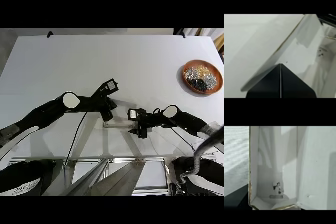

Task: Fold the box and place the chain.

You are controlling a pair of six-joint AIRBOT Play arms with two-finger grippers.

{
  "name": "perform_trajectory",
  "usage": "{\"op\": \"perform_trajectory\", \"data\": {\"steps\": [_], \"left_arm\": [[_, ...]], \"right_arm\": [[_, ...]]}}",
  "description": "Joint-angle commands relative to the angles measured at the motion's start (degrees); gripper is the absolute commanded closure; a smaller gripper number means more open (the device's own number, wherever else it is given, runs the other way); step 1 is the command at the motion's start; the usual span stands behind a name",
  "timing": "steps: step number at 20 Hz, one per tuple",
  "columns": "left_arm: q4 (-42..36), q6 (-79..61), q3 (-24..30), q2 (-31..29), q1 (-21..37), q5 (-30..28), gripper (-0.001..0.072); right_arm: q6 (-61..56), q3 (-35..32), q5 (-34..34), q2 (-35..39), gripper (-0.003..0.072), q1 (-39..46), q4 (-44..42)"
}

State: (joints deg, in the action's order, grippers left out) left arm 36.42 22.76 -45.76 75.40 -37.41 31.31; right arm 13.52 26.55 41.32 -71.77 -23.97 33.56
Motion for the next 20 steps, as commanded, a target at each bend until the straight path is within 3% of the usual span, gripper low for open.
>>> {"op": "perform_trajectory", "data": {"steps": [1,8,13,16,20], "left_arm": [[-1.2,1.8,-0.1,4.5,0.1,-3.8,0.0702],[-1.0,1.9,-0.1,5.7,0.1,-3.6,0.0702],[2.1,2.0,-0.1,0.8,0.7,-1.9,0.0705],[9.2,4.7,-0.1,-4.0,2.8,0.5,0.0705],[25.7,10.3,0.0,-10.1,6.5,7.6,0.0705]], "right_arm": [[0.3,0.0,0.1,0.0,0.0385,0.0,0.1],[0.3,0.0,0.1,0.0,0.0385,0.0,0.1],[0.3,0.0,0.1,0.0,0.0385,0.0,0.1],[0.3,0.0,0.1,0.0,0.0385,0.0,0.1],[0.3,0.0,0.1,0.0,0.0385,0.0,0.1]]}}
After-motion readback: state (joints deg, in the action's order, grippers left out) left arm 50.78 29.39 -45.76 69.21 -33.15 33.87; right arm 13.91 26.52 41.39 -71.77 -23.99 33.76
